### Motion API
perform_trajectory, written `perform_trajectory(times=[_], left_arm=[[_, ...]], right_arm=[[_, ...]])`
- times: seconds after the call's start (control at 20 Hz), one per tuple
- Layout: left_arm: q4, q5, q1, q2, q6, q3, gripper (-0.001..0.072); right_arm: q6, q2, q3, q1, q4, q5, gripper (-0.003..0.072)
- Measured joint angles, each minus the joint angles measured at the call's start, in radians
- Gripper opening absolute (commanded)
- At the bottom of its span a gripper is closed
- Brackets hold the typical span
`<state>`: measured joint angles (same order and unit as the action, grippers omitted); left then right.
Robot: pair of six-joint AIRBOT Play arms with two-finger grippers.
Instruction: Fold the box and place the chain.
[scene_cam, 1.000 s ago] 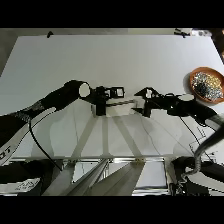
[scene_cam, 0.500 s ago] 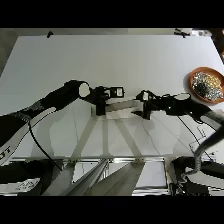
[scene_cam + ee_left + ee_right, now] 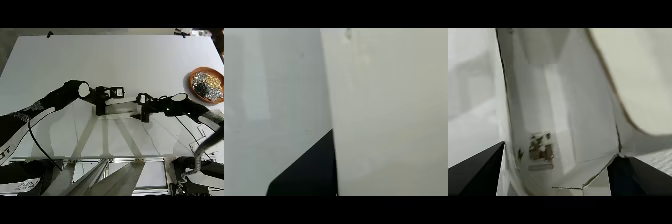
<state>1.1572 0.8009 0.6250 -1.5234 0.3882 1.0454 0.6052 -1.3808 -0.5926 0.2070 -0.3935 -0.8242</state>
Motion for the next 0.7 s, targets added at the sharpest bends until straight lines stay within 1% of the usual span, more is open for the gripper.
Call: perform_trajectory(times=[0.3,0.7], left_arm=[[0.0,0.0,0.0,0.0,0.004,0.0,0.0011],[0.003,0.0,0.0,0.0,0.005,0.0,0.0011]], right_arm=[[-0.042,0.029,0.0,0.002,-0.073,-0.017,0.0645],[-0.061,0.02,0.0,0.013,-0.077,-0.003,0.0634]])
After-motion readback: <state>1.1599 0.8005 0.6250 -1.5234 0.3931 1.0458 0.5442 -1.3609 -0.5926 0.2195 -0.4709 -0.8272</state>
